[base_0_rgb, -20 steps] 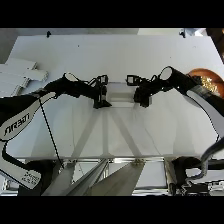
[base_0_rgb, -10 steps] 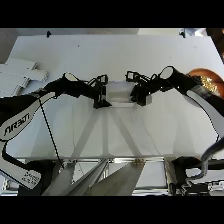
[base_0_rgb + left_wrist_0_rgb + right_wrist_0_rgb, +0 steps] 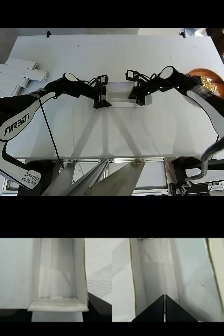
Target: Fold the box and place the chain.
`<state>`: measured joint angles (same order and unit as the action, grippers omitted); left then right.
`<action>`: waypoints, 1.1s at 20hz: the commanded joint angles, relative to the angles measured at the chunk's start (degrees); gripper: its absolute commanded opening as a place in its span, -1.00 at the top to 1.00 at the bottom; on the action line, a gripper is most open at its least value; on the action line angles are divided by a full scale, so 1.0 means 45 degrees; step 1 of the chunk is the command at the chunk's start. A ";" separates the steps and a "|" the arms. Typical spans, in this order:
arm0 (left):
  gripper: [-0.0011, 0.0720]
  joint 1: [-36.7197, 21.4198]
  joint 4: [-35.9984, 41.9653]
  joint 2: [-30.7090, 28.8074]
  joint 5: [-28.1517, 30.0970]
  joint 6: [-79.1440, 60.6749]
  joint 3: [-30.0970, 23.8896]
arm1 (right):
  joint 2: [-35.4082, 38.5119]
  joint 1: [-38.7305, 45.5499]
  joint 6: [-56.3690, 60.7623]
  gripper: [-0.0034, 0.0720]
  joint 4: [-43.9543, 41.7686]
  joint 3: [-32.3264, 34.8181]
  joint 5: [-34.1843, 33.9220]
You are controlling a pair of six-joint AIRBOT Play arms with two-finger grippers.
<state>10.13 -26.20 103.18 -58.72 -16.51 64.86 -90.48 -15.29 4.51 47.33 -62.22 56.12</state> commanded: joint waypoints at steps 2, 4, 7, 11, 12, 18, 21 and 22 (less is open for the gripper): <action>0.20 -0.0005 0.0000 -0.0010 0.0000 0.0010 -0.0005 | 0.0471 0.0000 0.0024 0.88 -0.1030 0.0005 0.0432; 0.20 -0.0005 -0.0005 -0.0010 0.0000 0.0010 -0.0005 | 0.0865 0.0000 0.0029 0.88 -0.1389 0.0005 0.0457; 0.20 -0.0005 -0.0005 -0.0010 0.0000 0.0010 -0.0005 | 0.1622 0.0015 0.0083 0.88 -0.1273 0.0005 0.1248; 0.20 -0.0005 0.0000 -0.0010 0.0000 0.0010 -0.0005 | 0.2963 0.0015 0.2453 0.89 0.0214 0.0005 0.1205; 0.20 -0.0005 -0.0005 -0.0010 0.0000 0.0010 -0.0005 | 0.3303 0.0015 0.3473 0.89 0.1122 0.0005 0.0879; 0.20 -0.0005 0.0000 -0.0010 0.0000 0.0010 -0.0005 | 0.4323 0.0748 1.0151 0.89 0.6105 0.0005 -0.0432; 0.20 -0.0005 -0.0005 -0.0010 0.0000 0.0010 -0.0005 | 0.4303 0.2059 1.1477 0.89 0.6086 0.0287 0.0131; 0.20 -0.0005 0.0000 -0.0010 0.0000 0.0010 -0.0005 | 0.4250 0.2419 1.1812 0.89 0.6047 0.0476 0.0228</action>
<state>10.13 -26.20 103.18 -58.72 -16.47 64.86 -71.64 -8.58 48.66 71.59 -61.28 55.99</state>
